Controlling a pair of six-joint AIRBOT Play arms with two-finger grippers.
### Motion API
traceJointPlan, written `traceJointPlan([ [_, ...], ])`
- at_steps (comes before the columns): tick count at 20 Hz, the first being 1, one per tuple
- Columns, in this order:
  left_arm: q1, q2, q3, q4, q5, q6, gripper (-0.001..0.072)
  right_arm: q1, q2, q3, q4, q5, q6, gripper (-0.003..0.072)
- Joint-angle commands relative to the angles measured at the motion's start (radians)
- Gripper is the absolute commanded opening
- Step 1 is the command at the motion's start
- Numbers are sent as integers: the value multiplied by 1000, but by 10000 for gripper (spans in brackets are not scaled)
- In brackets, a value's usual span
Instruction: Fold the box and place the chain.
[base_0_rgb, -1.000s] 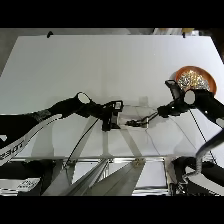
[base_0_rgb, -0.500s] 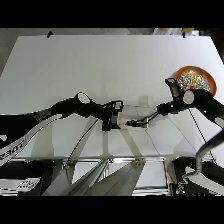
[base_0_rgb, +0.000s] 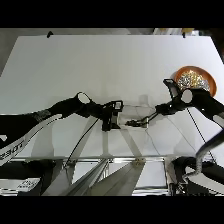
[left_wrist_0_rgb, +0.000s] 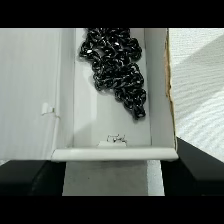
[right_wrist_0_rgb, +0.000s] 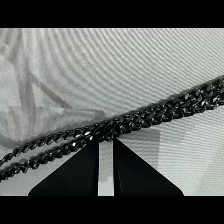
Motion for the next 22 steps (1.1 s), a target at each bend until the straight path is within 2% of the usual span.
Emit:
traceJointPlan([
  [1,1,1,1,0,0,0,273,-1,34,1,-3,8,-3,18],
  [5,1,1,1,0,0,0,273,-1,157,1,-4,39,-8,18],
  [9,1,1,1,0,0,0,273,-1,308,1,3,123,-7,18],
  [12,1,1,1,0,0,0,273,-1,365,0,0,116,-7,27],
  [14,1,1,1,0,0,0,273,-1,343,0,-4,105,-8,159],
  [22,1,1,1,0,0,0,273,-1,137,-1,-59,38,-7,173],
])
